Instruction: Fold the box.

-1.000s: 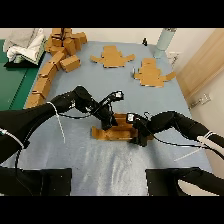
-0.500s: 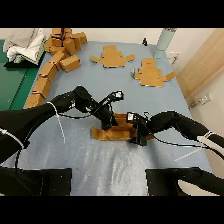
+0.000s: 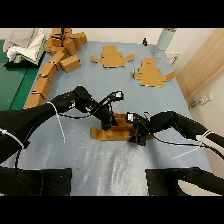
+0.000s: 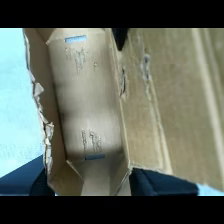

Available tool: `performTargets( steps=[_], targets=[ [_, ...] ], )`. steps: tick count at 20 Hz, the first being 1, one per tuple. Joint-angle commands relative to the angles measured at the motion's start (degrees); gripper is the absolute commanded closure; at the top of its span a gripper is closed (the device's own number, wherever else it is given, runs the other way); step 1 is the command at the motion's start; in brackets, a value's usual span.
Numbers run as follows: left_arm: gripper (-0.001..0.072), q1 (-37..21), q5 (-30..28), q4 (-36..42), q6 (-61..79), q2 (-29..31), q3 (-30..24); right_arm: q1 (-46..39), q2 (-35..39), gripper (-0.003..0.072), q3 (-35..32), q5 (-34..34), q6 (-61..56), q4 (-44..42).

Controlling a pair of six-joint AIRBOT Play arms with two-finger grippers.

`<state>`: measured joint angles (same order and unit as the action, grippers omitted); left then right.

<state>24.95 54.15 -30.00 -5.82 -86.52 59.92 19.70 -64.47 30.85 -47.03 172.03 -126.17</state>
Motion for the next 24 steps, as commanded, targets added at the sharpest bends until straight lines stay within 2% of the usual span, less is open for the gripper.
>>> performTargets(
  steps=[1, 2, 3, 24],
  targets=[
    [0.0696, 0.0, 0.0, 0.0, 0.0, 0.0, 0.0, 0.0, -0.6, 0.0131, 0.0, 0.0, 0.0, 0.6],
    [0.0696, 0.0, 0.0, 0.0, 0.0, 0.0, 0.0, 0.0, -0.6, 0.0219, 0.0, 0.0, 0.0, 0.6],
    [0.0696, 0.0, 0.0, 0.0, 0.0, 0.0, 0.0, 0.0, -0.6, 0.0266, 0.0, 0.0, 0.0, 0.6],
    [0.0696, 0.0, 0.0, 0.6, 0.0, 0.0, 0.0, 0.0, -0.6, 0.0265, 0.0, -0.1, 0.0, 0.6]
  ],
)
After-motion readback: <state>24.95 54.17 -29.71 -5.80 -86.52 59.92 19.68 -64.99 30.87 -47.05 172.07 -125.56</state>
